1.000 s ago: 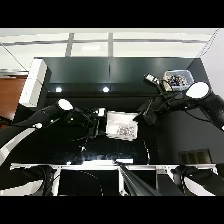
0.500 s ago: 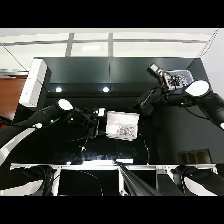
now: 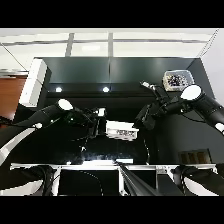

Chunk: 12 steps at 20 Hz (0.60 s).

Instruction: Fold the box and place the chain.

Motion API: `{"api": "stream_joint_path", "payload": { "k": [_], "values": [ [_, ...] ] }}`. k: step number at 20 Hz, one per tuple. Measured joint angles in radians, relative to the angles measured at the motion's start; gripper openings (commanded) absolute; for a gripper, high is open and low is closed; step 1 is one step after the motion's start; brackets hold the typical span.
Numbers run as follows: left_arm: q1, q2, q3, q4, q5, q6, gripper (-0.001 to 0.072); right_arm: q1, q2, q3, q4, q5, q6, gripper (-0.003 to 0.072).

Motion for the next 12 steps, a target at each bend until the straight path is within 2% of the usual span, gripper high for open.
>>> {"api": "stream_joint_path", "payload": {
  "k": [8, 9, 10, 11, 12],
  "values": [
    [0.000, 0.000, 0.000, 0.000, 0.000, 0.000, 0.0355, 0.075, 0.000, -0.025, -0.063, -0.057, -0.064, 0.0720],
    [0.000, 0.000, 0.000, 0.000, 0.000, 0.000, 0.0355, 0.080, 0.000, -0.026, -0.068, -0.061, -0.068, 0.0689],
    [0.000, 0.000, 0.000, 0.000, 0.000, 0.000, 0.0355, 0.083, 0.000, -0.026, -0.073, -0.062, -0.070, 0.0598],
    [0.000, 0.000, 0.000, 0.000, 0.000, 0.000, 0.0355, 0.085, 0.000, -0.027, -0.076, -0.065, -0.071, 0.0476],
    [0.000, 0.000, 0.000, 0.000, 0.000, -0.002, 0.0355, 0.087, 0.000, -0.027, -0.076, -0.064, -0.072, 0.0450]
  ]
}}
